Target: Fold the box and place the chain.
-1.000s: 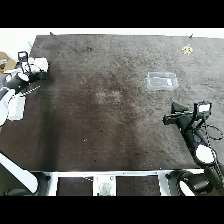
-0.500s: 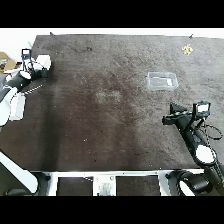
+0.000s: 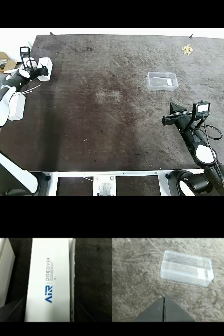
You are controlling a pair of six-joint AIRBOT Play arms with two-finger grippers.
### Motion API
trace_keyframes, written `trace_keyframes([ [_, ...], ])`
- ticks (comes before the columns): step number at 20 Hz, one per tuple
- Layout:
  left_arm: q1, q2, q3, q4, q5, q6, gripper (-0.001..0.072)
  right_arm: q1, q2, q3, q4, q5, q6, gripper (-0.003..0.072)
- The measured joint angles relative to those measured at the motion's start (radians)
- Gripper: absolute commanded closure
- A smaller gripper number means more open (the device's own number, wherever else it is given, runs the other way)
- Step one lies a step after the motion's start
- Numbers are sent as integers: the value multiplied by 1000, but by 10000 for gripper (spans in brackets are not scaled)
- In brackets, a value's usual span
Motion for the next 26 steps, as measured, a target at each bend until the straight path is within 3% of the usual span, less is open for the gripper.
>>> trace_keyframes([
  [7,0,187,4,9,-37,6,-11,0,0,0,0,0,0,688],
  [8,0,228,4,9,-64,4,292,0,0,0,0,0,0,688],
  [9,0,269,4,7,-93,-3,693,0,0,0,0,0,0,687],
  [14,-3,493,-24,-72,-231,-10,705,0,0,0,-1,-3,0,688],
  [17,-37,652,-119,-153,-217,57,705,0,0,0,0,-8,0,688],
  [21,-130,917,-363,-198,-105,165,705,0,0,0,-1,-10,0,688],
  [26,-265,1324,-779,-216,51,235,705,0,0,0,-1,-10,0,688],
])
